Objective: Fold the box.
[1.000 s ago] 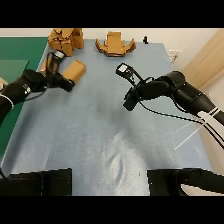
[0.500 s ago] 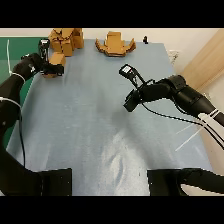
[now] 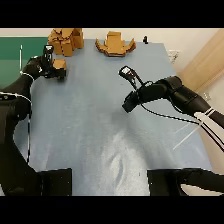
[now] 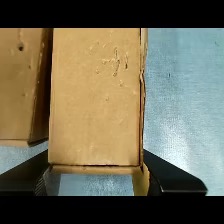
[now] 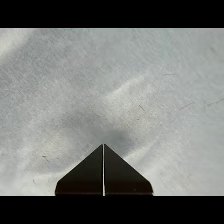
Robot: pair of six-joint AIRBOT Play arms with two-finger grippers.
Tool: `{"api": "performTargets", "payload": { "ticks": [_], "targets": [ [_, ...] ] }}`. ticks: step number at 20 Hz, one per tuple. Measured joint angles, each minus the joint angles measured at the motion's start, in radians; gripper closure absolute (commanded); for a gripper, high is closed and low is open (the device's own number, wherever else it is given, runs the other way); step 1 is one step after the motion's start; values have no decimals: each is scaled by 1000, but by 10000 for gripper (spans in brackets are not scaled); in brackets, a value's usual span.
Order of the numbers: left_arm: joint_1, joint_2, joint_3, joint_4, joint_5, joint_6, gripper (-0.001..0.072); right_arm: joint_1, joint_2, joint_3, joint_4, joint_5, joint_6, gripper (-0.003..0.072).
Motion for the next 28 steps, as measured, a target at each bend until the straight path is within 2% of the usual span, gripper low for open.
{"api": "performTargets", "payload": {
  "ticks": [15, 17, 18, 28],
  "targets": [
    [5, -16, 12, -66, 33, 92, 680, 0, -23, 0, 47, -3, 2, 683],
    [5, -16, 12, -66, 34, 92, 33, 0, -23, 0, 51, -4, 2, 683],
    [5, -16, 12, -66, 31, 92, 13, 0, -23, 0, 52, -4, 2, 683],
    [7, -8, 13, -63, 31, 90, 12, 0, -23, 0, 58, -4, 3, 683]
  ]
}}
